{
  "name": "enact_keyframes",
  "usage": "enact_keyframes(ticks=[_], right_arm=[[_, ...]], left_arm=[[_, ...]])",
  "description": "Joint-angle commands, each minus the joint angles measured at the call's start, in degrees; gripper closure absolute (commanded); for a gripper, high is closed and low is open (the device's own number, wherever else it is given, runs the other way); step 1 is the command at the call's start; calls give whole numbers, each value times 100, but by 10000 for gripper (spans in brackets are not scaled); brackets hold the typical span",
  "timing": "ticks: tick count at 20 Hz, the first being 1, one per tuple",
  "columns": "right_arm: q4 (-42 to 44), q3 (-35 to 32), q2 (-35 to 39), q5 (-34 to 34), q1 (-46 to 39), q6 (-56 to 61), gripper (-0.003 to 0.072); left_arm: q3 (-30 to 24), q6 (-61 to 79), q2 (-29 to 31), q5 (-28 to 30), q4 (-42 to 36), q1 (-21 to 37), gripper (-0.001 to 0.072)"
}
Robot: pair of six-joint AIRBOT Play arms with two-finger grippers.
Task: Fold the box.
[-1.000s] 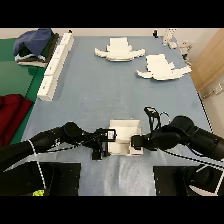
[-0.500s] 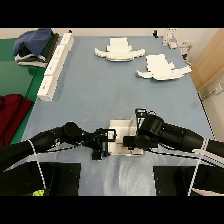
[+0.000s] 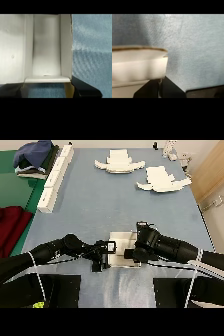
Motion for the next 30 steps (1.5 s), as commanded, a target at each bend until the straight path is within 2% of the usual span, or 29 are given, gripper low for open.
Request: enact_keyframes(ticks=[1,2,3,4,5,9,13,14,17,19,22,25,27,28,30], right_arm=[[7,4,-13,48,4,28,689],[7,4,-9,50,4,26,687],[7,4,-4,48,4,26,590],[35,7,2,26,4,26,294],[105,9,20,-42,4,20,235],[129,52,361,-391,0,20,235],[-249,372,1134,-739,-37,0,237],[-302,404,1355,-739,-184,-175,287],[-267,382,1600,-1071,-1259,-1237,677],[11,258,1451,-1051,-2369,-2312,687],[1338,160,868,-330,-4098,-4409,688],[3773,160,-33,57,-5359,-6712,687],[5357,195,-769,-343,-5764,-8094,688],[5821,275,-1126,-721,-5790,-8572,688],[6135,466,-1637,-1539,-5678,-9058,688]], left_arm=[[4,-2,2,0,-2,-2,258],[4,-2,2,2,-2,-2,258],[7,-2,2,2,-2,-2,258],[4,-2,2,2,-2,-2,258],[4,-2,2,0,-2,-2,258],[4,-2,2,0,-2,-2,258],[4,-2,2,0,-2,-2,258],[4,-2,2,2,-2,-2,257],[7,-2,2,2,-2,-2,258],[4,-2,2,2,-2,-2,258],[4,-2,2,2,-2,-2,258],[7,-2,2,0,-2,-2,258],[4,-2,2,2,-2,-2,258],[4,-2,2,0,-2,-2,258],[4,-2,2,0,-2,-2,258]])
